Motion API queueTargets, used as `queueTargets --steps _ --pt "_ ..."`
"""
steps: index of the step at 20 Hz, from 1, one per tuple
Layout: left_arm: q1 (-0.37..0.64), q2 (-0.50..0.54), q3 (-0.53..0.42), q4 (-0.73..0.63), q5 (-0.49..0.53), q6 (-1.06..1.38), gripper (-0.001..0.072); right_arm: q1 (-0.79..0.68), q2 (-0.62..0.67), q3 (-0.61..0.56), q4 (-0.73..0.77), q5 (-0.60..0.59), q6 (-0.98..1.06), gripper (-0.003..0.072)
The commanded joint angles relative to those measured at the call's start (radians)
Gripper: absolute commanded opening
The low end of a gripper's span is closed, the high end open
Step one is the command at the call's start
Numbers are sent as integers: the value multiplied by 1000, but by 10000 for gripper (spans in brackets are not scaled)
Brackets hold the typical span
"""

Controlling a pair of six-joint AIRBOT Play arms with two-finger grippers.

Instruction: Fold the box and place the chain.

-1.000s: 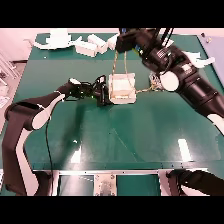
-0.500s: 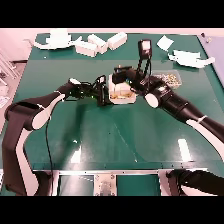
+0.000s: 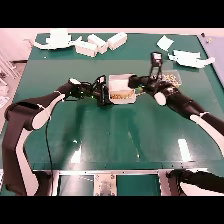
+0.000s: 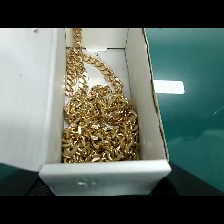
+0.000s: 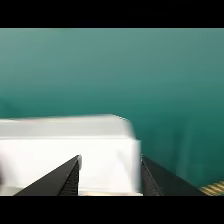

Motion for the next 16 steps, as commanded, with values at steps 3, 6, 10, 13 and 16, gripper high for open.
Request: queueTargets --steps 3,6,10,13,16 --pt "1 0 1 0 0 0 466 -191 1 -54 0 90 3 450" --pt "1 0 1 0 0 0 466 -207 -35 -57 0 69 3 450" --pt "1 0 0 0 0 0 466 -212 -135 -56 0 -95 3 447" --pt "1 0 1 0 0 0 466 -229 -190 -56 0 -168 42 424" --pt "1 0 0 0 0 0 466 -252 -216 -56 0 -179 45 405"
